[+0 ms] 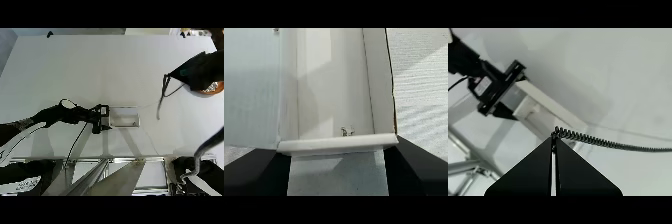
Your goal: Fold the box and place the chain.
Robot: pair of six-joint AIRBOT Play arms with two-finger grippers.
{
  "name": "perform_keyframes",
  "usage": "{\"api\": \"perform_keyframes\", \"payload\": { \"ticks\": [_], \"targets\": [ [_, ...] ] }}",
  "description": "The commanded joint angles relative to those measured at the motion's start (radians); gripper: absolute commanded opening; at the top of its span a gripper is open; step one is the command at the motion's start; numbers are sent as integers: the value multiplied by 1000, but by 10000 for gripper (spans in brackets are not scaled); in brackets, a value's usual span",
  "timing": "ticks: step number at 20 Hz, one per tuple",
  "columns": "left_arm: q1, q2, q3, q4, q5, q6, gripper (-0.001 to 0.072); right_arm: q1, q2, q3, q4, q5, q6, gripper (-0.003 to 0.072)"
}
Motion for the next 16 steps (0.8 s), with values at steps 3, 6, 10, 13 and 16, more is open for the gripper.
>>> {"api": "perform_keyframes", "payload": {
  "ticks": [3, 6, 10, 13, 16],
  "targets": [
    [0, 1, 1, 0, 0, 0, 152, 146, 9, -1, -24, -41, 60, 17],
    [0, 1, 1, 0, 0, 0, 152, 256, 15, -37, -95, -85, 116, 17],
    [0, 1, 1, 0, 0, 0, 152, 412, 22, -191, -179, -249, 183, 17],
    [0, 1, 1, 0, 0, 0, 152, 483, 22, -305, -269, -375, 250, 17],
    [0, 1, 1, 0, 0, 0, 152, 486, 22, -377, -315, -393, 278, 17]
  ]
}}
